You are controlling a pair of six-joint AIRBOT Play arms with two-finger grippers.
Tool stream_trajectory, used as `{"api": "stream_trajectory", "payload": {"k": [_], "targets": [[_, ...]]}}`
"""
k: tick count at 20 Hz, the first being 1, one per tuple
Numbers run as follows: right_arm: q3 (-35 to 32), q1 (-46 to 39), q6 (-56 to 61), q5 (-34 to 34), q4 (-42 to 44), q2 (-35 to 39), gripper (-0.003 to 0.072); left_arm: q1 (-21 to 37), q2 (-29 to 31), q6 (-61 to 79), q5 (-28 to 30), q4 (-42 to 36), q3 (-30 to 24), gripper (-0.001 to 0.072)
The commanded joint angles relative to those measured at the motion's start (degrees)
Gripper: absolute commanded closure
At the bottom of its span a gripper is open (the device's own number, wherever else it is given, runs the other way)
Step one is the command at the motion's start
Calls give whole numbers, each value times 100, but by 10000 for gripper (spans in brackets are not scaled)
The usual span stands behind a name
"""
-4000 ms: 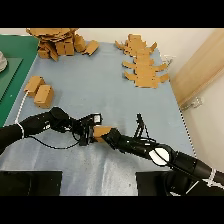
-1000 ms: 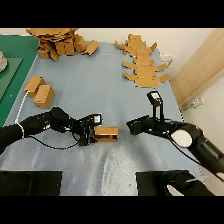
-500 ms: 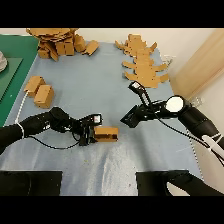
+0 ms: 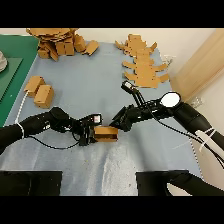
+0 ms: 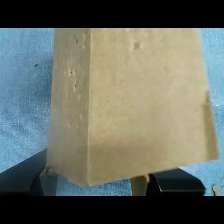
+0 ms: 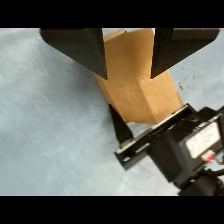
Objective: Fold the box.
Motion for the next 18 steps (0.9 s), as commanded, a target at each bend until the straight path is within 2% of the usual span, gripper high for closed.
{"api": "stream_trajectory", "payload": {"k": [1, 5, 12, 16, 17, 18], "targets": [[7, 498, -468, -15, -109, -120, 272, 0, -2, 2, 0, 2, 7, 375], [7, 715, -507, -601, -793, -240, 272, 0, -2, 2, -4, 2, 7, 375], [0, 717, -549, -627, -1005, -527, 272, 0, -2, 2, 0, 2, 7, 375], [2, 927, -623, -472, -1071, -450, 271, 0, -2, 2, 0, 2, 7, 375], [2, 1043, -667, -457, -1150, -407, 218, 0, -2, 2, 0, 2, 7, 375], [2, 1147, -662, -455, -1222, -376, 215, 0, -2, 2, -2, 2, 7, 375]]}}
